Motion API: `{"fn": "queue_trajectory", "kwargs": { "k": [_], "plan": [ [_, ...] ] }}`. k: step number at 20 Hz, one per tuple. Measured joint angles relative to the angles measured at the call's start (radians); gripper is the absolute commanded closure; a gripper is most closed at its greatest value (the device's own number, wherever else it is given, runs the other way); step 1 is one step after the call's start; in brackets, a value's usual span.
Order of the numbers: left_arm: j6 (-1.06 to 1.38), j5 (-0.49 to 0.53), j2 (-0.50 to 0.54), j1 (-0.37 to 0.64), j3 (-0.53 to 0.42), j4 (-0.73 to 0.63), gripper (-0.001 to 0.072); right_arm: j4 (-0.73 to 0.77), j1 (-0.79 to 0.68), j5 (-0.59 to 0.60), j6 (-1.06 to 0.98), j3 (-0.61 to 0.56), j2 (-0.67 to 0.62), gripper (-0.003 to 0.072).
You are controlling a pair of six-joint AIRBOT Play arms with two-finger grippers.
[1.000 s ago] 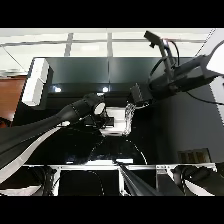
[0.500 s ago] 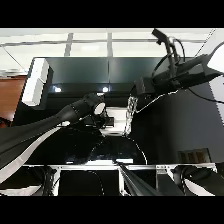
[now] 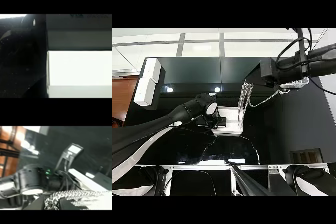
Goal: Fold the box and place the chain.
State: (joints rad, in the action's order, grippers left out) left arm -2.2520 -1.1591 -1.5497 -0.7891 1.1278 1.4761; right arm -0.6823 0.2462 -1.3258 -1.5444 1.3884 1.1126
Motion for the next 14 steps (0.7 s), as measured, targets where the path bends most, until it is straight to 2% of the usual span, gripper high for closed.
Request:
{"fn": "queue_trajectory", "kwargs": {
  "k": [8, 14],
  "plan": [
    [0.0, -0.002, 0.0, 0.0, 0.0, 0.0, 0.0679, 0.032, -0.019, -0.056, 0.019, 0.001, 0.0, 0.0669],
    [0.0, -0.003, 0.0, 0.0, 0.0, 0.0, 0.068, -0.006, -0.02, -0.13, 0.019, 0.001, 0.0, 0.0669]
  ]
}}
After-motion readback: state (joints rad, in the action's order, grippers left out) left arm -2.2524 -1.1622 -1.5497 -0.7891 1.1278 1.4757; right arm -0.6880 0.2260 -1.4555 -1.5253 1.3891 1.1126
